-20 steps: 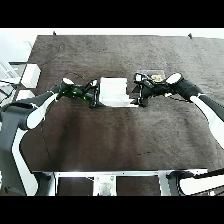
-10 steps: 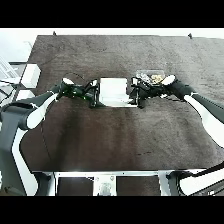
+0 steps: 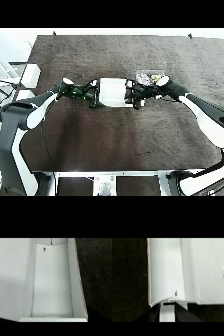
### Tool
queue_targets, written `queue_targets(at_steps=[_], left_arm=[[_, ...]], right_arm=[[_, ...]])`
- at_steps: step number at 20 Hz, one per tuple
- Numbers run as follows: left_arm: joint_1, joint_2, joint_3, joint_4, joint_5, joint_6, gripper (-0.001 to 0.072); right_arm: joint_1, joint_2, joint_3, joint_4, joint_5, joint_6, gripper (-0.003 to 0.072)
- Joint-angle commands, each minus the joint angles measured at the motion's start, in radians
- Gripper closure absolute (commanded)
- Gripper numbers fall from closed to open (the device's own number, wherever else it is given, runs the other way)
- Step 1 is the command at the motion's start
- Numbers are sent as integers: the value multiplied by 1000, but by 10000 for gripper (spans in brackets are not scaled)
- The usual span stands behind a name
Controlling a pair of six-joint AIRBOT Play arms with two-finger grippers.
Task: Fold the box and place the chain.
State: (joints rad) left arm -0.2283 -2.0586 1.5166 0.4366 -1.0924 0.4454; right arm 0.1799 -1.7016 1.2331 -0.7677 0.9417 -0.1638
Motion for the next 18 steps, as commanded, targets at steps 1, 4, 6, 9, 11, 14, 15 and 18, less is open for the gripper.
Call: queue_targets(at_steps=[1, 4, 6, 9, 11, 14, 15, 18], left_arm=[[0, 0, 0, 0, 1, 0, 323], [0, 0, 0, 0, 1, 0, 323], [0, 0, 0, 0, 1, 0, 323], [0, 0, 0, 0, 1, 0, 323], [0, 0, 0, 0, 1, 0, 323], [0, 0, 0, 0, 1, 0, 323], [0, 0, 0, 0, 1, 0, 323], [0, 0, 0, 0, 1, 0, 323]], right_arm=[[25, -10, 1, 31, -27, -6, 462], [30, -35, 1, 72, -37, -25, 462], [31, -40, 1, 72, -38, -25, 421], [31, -40, 1, 73, -69, -44, 281], [31, -40, 1, 85, -71, -73, 110], [29, -40, 1, 83, -70, -84, 37], [26, -40, 1, 83, -70, -84, 32], [21, -40, 1, 83, -70, -81, 33]])
